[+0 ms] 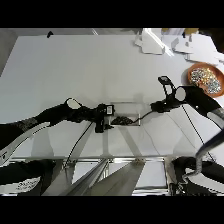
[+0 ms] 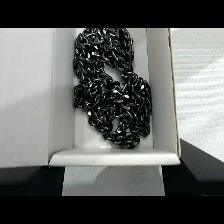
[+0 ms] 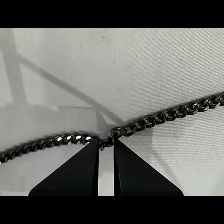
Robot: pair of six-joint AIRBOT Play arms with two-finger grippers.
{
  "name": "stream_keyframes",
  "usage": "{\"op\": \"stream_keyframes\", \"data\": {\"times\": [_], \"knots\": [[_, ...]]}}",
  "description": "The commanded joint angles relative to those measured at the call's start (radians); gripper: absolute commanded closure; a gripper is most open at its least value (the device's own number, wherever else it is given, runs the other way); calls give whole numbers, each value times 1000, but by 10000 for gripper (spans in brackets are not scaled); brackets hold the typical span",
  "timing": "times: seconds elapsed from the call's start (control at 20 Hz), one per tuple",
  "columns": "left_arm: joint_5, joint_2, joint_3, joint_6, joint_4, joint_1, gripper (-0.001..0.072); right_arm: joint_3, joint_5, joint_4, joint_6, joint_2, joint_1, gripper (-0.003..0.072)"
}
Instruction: Fold the box and place the chain.
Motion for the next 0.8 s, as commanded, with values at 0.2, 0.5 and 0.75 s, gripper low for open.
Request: {"op": "stream_keyframes", "data": {"times": [0.2,0.5,0.75], "knots": [[0,0,0,0,0,1,501,1,75,14,-65,209,3,669],[0,0,0,0,0,1,501,0,134,355,-252,467,3,668],[0,0,0,0,0,1,501,0,186,616,-375,607,3,667]]}}
